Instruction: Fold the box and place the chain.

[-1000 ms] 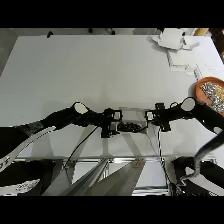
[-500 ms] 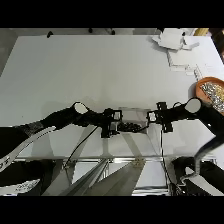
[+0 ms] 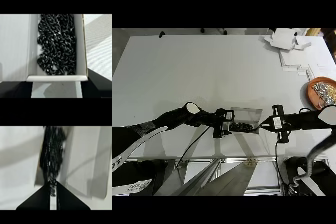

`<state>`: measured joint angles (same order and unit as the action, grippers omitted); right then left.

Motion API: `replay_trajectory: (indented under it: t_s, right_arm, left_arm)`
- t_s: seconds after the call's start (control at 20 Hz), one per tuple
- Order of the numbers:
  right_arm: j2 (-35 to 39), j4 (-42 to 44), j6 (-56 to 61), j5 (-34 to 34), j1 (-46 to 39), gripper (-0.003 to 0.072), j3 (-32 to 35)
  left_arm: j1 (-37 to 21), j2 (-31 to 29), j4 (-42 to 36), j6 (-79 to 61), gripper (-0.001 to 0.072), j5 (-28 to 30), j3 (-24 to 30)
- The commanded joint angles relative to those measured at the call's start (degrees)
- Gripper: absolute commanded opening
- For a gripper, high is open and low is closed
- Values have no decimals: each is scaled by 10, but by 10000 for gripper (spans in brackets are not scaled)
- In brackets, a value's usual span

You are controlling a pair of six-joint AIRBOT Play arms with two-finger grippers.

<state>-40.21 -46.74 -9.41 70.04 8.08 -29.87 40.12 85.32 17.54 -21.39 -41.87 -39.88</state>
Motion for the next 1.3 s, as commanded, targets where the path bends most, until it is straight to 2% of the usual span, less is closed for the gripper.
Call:
replay_trajectory:
  t_s: [0.0, 0.15, 0.3, 0.35, 0.4, 0.45, 0.6, 0.65, 0.75, 0.8, 0.95, 1.1, 1.25]
  right_arm:
    - [14, 137, 25, -30, 30, 22, 0]
    - [-22, 136, 117, -143, 105, 22, 0]
    - [-87, 101, 180, -217, 163, 30, -1]
    - [-104, 89, 202, -226, 171, 101, -1]
    - [-118, 70, 228, -221, 177, 214, -7]
    - [-123, 48, 251, -211, 183, 281, -19]
    - [-125, -37, 316, -154, 185, 270, -105]
    - [-126, -61, 333, -141, 185, 219, -141]
    - [-139, -94, 349, -133, 181, 41, -209]
    - [-152, -95, 351, -136, 173, 22, -233]
    - [-205, -112, 383, -149, 155, 21, -242]
    - [-258, -133, 412, -91, 159, 22, -240]
    - [-260, -133, 410, -50, 180, 32, -227]
  left_arm:
    - [0, 0, 0, 0, 342, 0, 0]
    - [0, 0, 0, 0, 342, -1, 0]
    - [0, 0, 0, 0, 342, -2, 0]
    - [0, 0, 0, 0, 342, -2, 0]
    - [0, 0, 0, 0, 342, -2, 0]
    - [0, 0, 0, 0, 342, -2, 0]
    - [0, 0, 0, 0, 342, -2, 0]
    - [0, 0, 0, 0, 342, -2, 0]
    - [0, 0, 0, 0, 342, -2, 0]
    - [0, 0, 0, 0, 342, -2, 0]
    - [0, 0, 0, 0, 342, -2, 0]
    - [0, 0, 0, 0, 342, -2, 0]
    - [0, 0, 0, 0, 342, -2, 0]
